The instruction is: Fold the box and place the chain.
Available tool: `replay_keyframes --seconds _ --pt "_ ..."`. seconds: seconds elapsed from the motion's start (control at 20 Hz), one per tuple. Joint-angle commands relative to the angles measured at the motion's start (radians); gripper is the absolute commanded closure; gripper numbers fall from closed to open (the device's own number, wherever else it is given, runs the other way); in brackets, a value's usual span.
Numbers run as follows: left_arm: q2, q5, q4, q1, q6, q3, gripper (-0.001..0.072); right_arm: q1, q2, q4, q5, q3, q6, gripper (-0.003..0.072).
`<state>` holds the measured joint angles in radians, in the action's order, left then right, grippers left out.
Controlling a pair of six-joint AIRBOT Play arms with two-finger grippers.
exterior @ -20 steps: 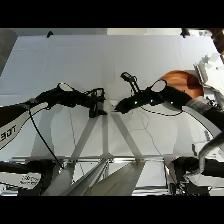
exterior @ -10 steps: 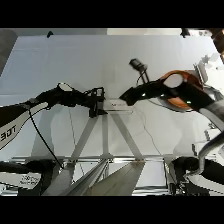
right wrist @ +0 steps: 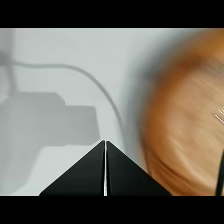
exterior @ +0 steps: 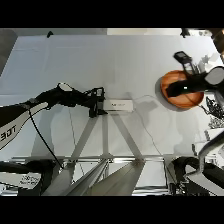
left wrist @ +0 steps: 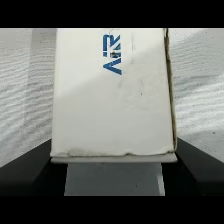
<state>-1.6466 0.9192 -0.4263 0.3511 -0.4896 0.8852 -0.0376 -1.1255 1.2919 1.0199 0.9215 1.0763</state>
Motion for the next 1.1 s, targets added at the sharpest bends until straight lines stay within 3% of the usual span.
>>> replay_keyframes --seconds 0.0,0.35,0.45,0.6,0.85,1.05 --pt "0.000 0.000 -0.001 0.000 0.000 0.000 0.0452 -0.142 0.006 0.124 0.065 0.001 0.076 0.0677" --pt "0.000 0.002 -0.001 0.000 0.002 0.000 0.0465 -0.188 0.006 0.054 0.065 0.001 0.080 0.0677" --pt "0.013 0.005 -0.002 -0.002 0.032 0.000 0.0695 -0.188 0.006 0.002 0.065 0.001 0.080 0.0677" --pt "0.108 0.029 -0.052 -0.010 0.185 0.000 0.0695 -0.188 0.006 -0.059 0.065 0.001 0.079 0.0677" --pt "0.427 0.051 -0.401 -0.070 0.638 0.000 0.0696 -0.188 0.006 -0.075 0.080 0.001 0.080 0.0677" --pt "0.679 0.102 -0.900 -0.157 1.084 0.000 0.0696 -0.188 0.006 -0.074 0.096 0.001 0.080 0.0677"
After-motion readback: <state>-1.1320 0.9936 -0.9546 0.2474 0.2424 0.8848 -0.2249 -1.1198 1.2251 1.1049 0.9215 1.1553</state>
